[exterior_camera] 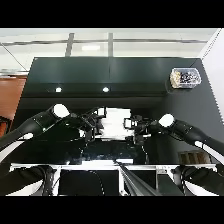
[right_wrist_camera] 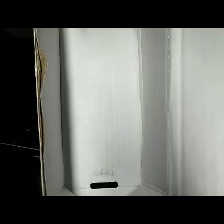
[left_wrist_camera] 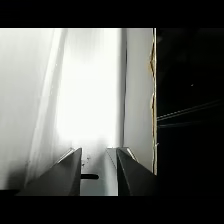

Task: Fold the box and place the chain.

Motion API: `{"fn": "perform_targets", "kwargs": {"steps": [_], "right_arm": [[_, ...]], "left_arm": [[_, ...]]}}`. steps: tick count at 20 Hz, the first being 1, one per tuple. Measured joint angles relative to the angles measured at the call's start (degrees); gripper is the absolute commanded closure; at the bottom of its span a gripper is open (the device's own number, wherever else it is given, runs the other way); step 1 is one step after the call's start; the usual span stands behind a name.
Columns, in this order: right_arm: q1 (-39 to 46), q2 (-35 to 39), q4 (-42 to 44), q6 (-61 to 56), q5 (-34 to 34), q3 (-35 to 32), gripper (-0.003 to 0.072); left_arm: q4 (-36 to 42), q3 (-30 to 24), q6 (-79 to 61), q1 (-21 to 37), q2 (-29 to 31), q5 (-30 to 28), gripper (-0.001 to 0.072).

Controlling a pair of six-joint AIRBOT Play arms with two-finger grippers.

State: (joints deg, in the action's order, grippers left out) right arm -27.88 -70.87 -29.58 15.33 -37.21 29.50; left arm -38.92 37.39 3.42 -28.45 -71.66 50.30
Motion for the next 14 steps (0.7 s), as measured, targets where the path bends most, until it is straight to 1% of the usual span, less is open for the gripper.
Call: {"fn": "perform_targets", "kwargs": {"steps": [1, 3, 4, 5, 6, 7, 8, 9, 10, 12, 14], "right_arm": [[0.00, 0.02, 0.00, 0.00, 0.00, 0.00, 0.0670], [0.00, 0.02, -0.02, 0.02, 0.00, 0.00, 0.0670], [0.00, 0.00, 0.00, 0.02, 0.02, 0.00, 0.0670], [0.00, 0.02, -0.02, 0.02, 0.00, 0.00, 0.0670], [0.00, 0.02, -0.02, 0.04, 0.00, 0.00, 0.0670], [0.00, 0.02, -0.07, 0.07, 0.00, 0.00, 0.0670], [0.00, 0.02, -0.07, 0.09, 0.00, 0.00, 0.0670], [0.00, 0.00, -0.04, 0.07, 0.00, 0.00, 0.0670], [0.00, 0.02, -0.07, 0.07, 0.00, 0.00, 0.0670], [0.00, 0.02, -0.07, 0.07, 0.00, 0.00, 0.0670], [0.00, 0.02, -0.09, 0.07, 0.00, 0.00, 0.0670]], "left_arm": [[-0.02, 0.00, 0.00, 0.00, -0.04, -0.07, 0.0491], [-0.04, 0.00, 0.00, -0.07, -0.09, -0.22, 0.0308], [-0.04, 0.00, 0.00, -0.13, -0.09, -0.24, 0.0309], [-0.13, 0.00, 0.00, -0.26, -0.09, -0.31, 0.0436], [-0.46, 0.02, 0.02, -0.31, -0.09, -0.33, 0.0602], [-0.79, 0.04, 0.00, -0.33, -0.04, -0.42, 0.0429], [-0.85, 0.07, 0.00, -0.39, 0.00, -0.37, 0.0392], [-0.92, 0.11, 0.15, -0.42, 0.02, -0.35, 0.0675], [-1.49, 0.22, 0.68, -0.42, 0.20, -0.24, 0.0686], [-3.87, 0.98, 3.69, 0.00, 1.16, 0.76, 0.0686], [-7.54, 1.99, 11.08, 1.27, 3.17, 3.28, 0.0686]]}}
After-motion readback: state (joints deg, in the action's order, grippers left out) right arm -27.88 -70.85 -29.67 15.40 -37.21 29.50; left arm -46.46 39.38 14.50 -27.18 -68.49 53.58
